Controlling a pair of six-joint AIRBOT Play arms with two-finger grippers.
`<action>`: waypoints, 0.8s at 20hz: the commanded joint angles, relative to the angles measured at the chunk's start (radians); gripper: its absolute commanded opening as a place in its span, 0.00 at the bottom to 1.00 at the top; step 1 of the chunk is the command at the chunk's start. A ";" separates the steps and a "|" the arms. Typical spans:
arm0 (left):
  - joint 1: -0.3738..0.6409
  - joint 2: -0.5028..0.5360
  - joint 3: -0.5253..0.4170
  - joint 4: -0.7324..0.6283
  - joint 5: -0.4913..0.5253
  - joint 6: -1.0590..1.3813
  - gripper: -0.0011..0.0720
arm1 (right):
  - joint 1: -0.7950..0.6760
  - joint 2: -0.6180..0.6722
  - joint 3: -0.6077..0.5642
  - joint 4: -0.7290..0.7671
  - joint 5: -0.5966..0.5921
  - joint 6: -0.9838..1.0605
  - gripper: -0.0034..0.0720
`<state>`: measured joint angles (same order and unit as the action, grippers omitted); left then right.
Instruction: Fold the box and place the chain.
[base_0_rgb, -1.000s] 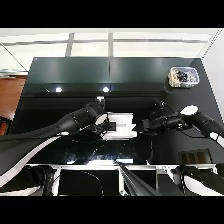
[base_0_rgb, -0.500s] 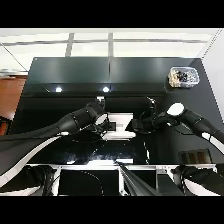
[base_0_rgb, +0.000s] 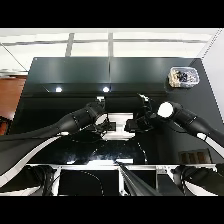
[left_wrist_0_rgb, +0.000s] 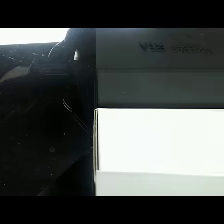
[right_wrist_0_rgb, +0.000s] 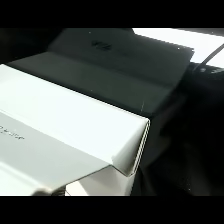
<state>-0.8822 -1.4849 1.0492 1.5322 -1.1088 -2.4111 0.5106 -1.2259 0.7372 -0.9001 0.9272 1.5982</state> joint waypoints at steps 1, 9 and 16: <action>0.000 -0.001 0.000 0.000 0.000 0.002 0.05 | 0.061 0.000 0.040 -0.141 0.009 0.139 0.56; 0.000 -0.001 0.000 0.000 0.001 0.002 0.05 | 0.157 -0.006 0.085 -0.371 0.017 0.362 0.51; 0.000 -0.001 0.000 0.001 0.001 0.002 0.05 | 0.223 -0.066 0.124 -0.462 0.043 0.516 0.43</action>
<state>-0.8822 -1.4849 1.0492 1.5326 -1.1084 -2.4084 0.7109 -1.2675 0.8375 -1.3102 0.9581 2.0315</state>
